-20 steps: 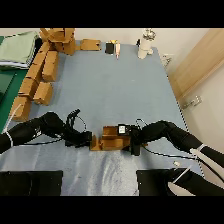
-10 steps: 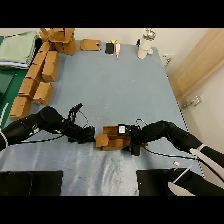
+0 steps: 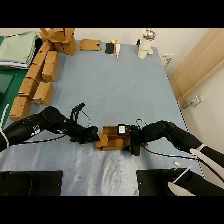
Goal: Fold the box.
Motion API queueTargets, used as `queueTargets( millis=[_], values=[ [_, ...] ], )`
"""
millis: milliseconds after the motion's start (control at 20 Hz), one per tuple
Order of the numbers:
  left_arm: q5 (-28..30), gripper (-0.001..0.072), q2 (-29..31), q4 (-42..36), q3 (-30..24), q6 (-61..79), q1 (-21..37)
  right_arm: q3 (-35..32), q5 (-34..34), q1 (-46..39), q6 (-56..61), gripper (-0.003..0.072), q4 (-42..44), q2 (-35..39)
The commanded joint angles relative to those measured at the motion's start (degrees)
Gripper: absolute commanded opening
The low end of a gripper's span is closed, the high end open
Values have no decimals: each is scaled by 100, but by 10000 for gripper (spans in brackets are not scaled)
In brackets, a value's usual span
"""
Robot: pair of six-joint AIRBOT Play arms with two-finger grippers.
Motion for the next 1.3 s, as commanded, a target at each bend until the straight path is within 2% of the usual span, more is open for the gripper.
queueTargets(
  millis=[0,350,400,450,500,850,1100,1250],
  values=[
    [214,296,-4,-155,7,35,-92,-2,2,0,2,507,2,-2],
    [387,304,-4,-280,7,31,-96,-2,0,0,0,507,2,-2],
    [372,339,-4,-282,7,31,-96,-2,0,0,2,507,2,-2],
    [372,448,-4,-326,7,33,-96,-2,0,0,0,507,2,-2],
    [385,460,-7,-367,7,33,-96,-2,0,0,2,507,2,-2],
    [719,460,-262,-479,7,31,-459,-2,0,0,0,506,2,-2],
    [1106,460,-299,-494,7,31,-483,-2,0,0,0,507,2,-2],
    [1110,460,-299,-511,7,31,-490,-2,0,0,2,507,2,-2]
  ],
)
